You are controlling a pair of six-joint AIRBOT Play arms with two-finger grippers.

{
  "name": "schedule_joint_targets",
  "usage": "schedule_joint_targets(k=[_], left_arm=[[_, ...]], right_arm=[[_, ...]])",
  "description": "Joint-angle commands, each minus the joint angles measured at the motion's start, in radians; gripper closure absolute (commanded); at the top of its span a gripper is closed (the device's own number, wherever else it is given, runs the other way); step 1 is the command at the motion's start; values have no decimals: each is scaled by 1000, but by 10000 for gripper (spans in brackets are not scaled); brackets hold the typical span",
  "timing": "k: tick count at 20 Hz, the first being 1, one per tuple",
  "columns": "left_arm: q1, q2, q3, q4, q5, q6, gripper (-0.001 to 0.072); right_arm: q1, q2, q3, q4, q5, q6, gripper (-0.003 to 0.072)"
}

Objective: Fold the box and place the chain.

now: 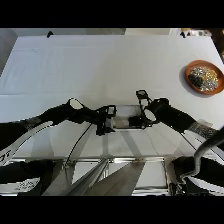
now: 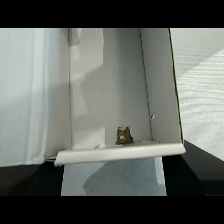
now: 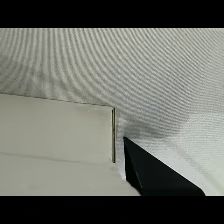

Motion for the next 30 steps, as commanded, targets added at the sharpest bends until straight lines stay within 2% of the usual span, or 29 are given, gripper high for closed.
schedule_joint_targets(k=[1, 2, 5, 8, 9, 10, 11, 15, 21, 25, 27, 30], left_arm=[[0, 1, 0, -1, 1, -2, 538], [0, 1, 0, -1, 1, -2, 538], [0, 1, 0, -1, 1, -2, 538], [0, 1, 0, -1, 2, -2, 538], [0, 1, 0, -1, 1, -2, 538], [0, 1, 0, -1, 1, -2, 538], [0, 1, 0, -1, 1, -2, 538], [0, 1, 0, -1, 2, -2, 538], [0, 1, 0, -1, 1, -2, 538], [0, 1, 0, -1, 2, -2, 538], [0, 1, 0, -1, 1, -2, 538], [0, 1, 0, -1, 1, -2, 538]], right_arm=[[2, 1, 0, -3, -14, 23, 472], [2, 1, 0, -4, -16, 28, 539], [2, 2, 0, -3, -17, 28, 670], [2, 2, 0, -3, -17, 27, 669], [2, 5, 0, -3, -17, 27, 639], [2, 14, 0, -3, -15, 25, 500], [1, 29, 0, -4, -14, 16, 424], [0, 117, 0, -22, -3, -21, 427], [0, 243, 0, -84, 158, -92, 406], [-16, 389, 19, -93, 203, -177, 406], [-76, 438, 65, -94, 237, -230, 407], [-249, 440, 179, -95, 274, -369, 410]])
